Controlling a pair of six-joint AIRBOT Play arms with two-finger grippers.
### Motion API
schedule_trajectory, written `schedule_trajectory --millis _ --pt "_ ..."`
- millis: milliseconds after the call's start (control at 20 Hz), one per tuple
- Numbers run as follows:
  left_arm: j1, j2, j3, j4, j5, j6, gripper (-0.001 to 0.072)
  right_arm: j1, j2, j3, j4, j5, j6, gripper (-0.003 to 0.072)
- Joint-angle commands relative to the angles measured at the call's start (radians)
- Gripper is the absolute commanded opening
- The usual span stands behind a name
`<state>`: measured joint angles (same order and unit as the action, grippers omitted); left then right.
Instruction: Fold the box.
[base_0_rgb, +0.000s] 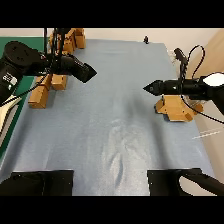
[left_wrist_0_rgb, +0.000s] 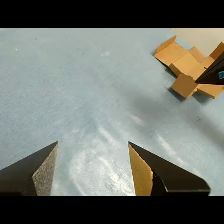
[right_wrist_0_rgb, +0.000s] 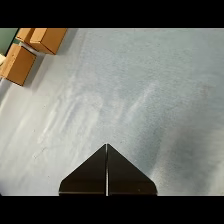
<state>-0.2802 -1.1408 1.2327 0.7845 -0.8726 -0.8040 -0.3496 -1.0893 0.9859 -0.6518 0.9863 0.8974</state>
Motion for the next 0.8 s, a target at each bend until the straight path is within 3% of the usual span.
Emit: schedule_trajectory --millis 0,400,750 --pt "0.000 0.000 0.001 0.000 0.000 0.000 0.0687 -0.006 0.000 0.001 -0.003 0.001 0.059 0.0007" --pt "0.000 0.000 0.001 0.000 0.001 0.000 0.0687 -0.048 0.008 0.002 0.003 0.019 0.181 0.0007" --pt "0.000 0.000 0.001 -0.009 0.001 0.000 0.0687 -0.323 0.099 0.163 -0.062 0.143 0.205 0.0007"
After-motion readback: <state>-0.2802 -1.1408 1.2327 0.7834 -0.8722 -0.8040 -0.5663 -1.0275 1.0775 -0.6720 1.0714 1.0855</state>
